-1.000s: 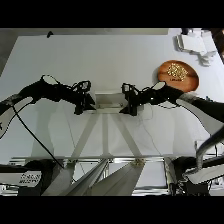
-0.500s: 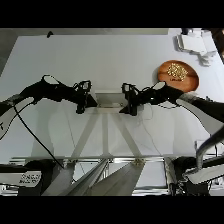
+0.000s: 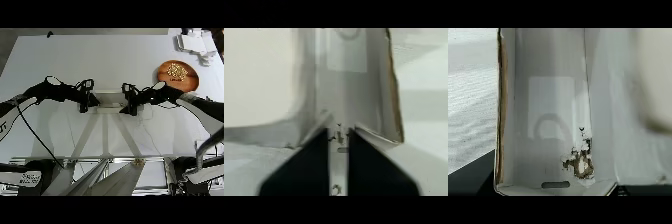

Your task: Fold the box and place the chain.

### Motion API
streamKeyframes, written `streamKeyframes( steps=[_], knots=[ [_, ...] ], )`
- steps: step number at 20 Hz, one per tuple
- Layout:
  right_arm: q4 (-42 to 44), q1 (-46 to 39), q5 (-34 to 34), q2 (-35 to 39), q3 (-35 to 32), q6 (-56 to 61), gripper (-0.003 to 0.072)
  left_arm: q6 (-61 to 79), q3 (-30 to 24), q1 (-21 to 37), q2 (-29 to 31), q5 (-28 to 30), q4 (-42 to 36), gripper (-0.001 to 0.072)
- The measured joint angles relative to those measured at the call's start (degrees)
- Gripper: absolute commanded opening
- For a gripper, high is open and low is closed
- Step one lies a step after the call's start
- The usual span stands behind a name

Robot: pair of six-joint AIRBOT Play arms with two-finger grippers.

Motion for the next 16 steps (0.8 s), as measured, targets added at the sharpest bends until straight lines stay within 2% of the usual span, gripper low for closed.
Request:
streamKeyframes(
  steps=[4,9,13,16],
  knots=[
    [-0.02,0.00,0.00,0.00,0.00,0.00,0.0356,-1.22,0.00,3.37,2.80,-2.40,0.85,0.0012],
    [-0.02,0.00,-0.04,0.00,0.00,0.00,0.0356,-6.93,0.00,13.42,10.32,-5.79,2.36,0.0009],
    [0.00,0.00,-0.07,0.00,0.00,0.00,0.0356,-25.27,-0.09,20.09,14.64,-6.58,10.21,0.0009],
    [0.00,0.00,-0.09,0.00,0.00,0.00,0.0356,-40.54,-1.73,20.68,15.65,-6.03,17.18,0.0007]
  ],
)
